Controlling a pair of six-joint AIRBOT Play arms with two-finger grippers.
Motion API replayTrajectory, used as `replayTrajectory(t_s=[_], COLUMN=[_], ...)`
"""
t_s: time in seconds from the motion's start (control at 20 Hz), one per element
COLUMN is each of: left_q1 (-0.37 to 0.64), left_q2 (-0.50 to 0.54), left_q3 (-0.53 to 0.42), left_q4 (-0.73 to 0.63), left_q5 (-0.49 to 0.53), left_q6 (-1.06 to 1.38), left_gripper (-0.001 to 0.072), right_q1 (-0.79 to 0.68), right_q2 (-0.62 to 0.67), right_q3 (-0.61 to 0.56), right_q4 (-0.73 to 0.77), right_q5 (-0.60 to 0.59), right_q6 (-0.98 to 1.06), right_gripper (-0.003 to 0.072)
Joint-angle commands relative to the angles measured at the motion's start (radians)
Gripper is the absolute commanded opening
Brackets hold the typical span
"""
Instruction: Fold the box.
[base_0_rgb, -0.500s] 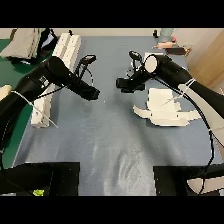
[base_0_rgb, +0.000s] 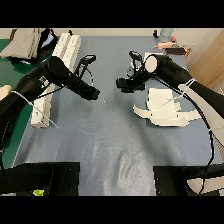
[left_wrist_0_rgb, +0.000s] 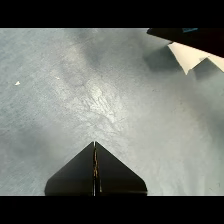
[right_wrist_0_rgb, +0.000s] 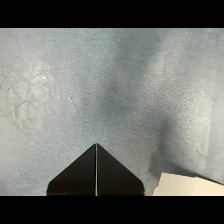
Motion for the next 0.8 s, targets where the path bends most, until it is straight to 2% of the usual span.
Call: replayTrajectory(t_s=[0.0,0.3,0.45,0.6,0.7,0.75], left_q1=[0.0,0.0,0.0,0.0,0.0,0.0], left_q2=[0.0,0.0,0.0,0.0,0.0,0.0], left_q3=[0.0,0.0,0.0,0.0,0.0,0.0], left_q4=[0.0,0.0,0.0,0.0,0.0,0.0], left_q5=[0.0,0.001,0.0,0.0,0.0,0.0], left_q6=[0.0,0.0,0.0,0.0,0.0,0.0], left_gripper=[0.0015,0.0015,0.0015,0.0016,0.0015,0.0015], right_q1=[0.0,0.0,0.001,-0.006,-0.052,-0.092], right_q2=[0.0,0.0,-0.006,-0.014,-0.004,0.005], right_q3=[0.001,0.0,0.0,0.008,0.072,0.126], right_q4=[0.0,0.001,0.013,0.049,0.025,-0.019], right_q5=[0.0,-0.001,-0.053,-0.028,0.053,0.127], right_q6=[0.0,0.0,0.001,0.005,0.005,0.005], right_gripper=[0.0004,0.0004,0.0003,0.0003,0.0011,0.0172])
